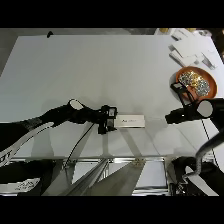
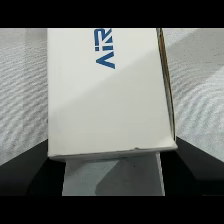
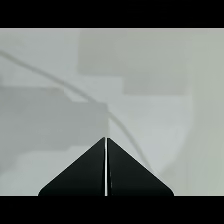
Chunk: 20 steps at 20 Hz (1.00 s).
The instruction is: Fold the box and place the chain.
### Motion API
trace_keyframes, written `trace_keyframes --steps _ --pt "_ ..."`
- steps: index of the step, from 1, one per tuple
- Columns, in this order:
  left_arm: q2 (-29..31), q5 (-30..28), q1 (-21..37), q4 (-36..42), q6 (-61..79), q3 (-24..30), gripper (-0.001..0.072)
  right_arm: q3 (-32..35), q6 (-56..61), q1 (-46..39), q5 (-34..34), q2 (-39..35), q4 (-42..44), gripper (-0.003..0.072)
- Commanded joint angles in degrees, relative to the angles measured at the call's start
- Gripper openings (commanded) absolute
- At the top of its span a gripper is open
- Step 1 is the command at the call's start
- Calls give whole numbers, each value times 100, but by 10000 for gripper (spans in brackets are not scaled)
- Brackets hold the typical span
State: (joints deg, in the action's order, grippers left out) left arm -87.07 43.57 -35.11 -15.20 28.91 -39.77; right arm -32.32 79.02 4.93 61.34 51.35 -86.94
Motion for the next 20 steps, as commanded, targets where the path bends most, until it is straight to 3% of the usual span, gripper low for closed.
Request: trace_keyframes --steps 1,20 --pt "0 -4 0 -2 2 2 9 17 879 -179 337 44 -564 19" --pt "0 28 0 129 0 2 9 15 966 -177 402 44 -393 19"
